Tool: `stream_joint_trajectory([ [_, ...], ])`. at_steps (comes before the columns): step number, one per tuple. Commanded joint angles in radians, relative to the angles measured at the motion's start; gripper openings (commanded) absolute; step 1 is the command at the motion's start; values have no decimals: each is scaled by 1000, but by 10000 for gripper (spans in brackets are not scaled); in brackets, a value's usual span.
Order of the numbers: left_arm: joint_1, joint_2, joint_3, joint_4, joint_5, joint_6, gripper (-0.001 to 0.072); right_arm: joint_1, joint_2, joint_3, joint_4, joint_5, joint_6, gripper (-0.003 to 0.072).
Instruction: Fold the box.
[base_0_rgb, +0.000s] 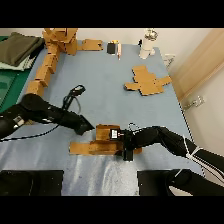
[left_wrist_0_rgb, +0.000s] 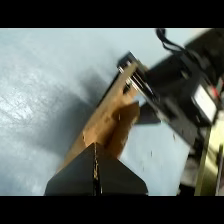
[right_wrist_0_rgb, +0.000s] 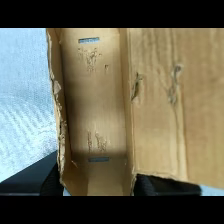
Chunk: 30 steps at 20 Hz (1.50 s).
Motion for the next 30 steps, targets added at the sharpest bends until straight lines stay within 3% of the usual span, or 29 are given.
stream_joint_trajectory([
  [1,71,64,0,83,-227,247,11,0,1,1,0,0,0,518],
  [3,14,80,0,173,-169,322,11,0,1,1,0,0,0,519],
  [5,-51,92,0,240,-37,340,11,0,1,1,0,0,0,519],
  [7,-93,95,0,238,45,373,11,0,1,1,0,0,0,518],
  [12,-107,94,-16,235,33,430,11,0,1,1,0,0,0,519],
  [17,12,94,-200,93,76,684,15,0,1,1,0,0,0,519],
  [18,8,94,-214,93,93,705,94,0,1,1,0,0,0,518],
  [19,0,94,-217,93,103,704,454,0,1,1,0,0,0,519],
  [20,-6,94,-217,96,108,705,577,0,1,1,0,0,0,518],
  [22,-14,93,-217,125,103,705,579,0,1,1,0,0,0,519],
  [24,-50,92,-218,146,114,705,699,0,1,1,0,0,0,519],
  [30,-175,42,-223,145,172,678,698,0,1,1,0,0,0,519],
])
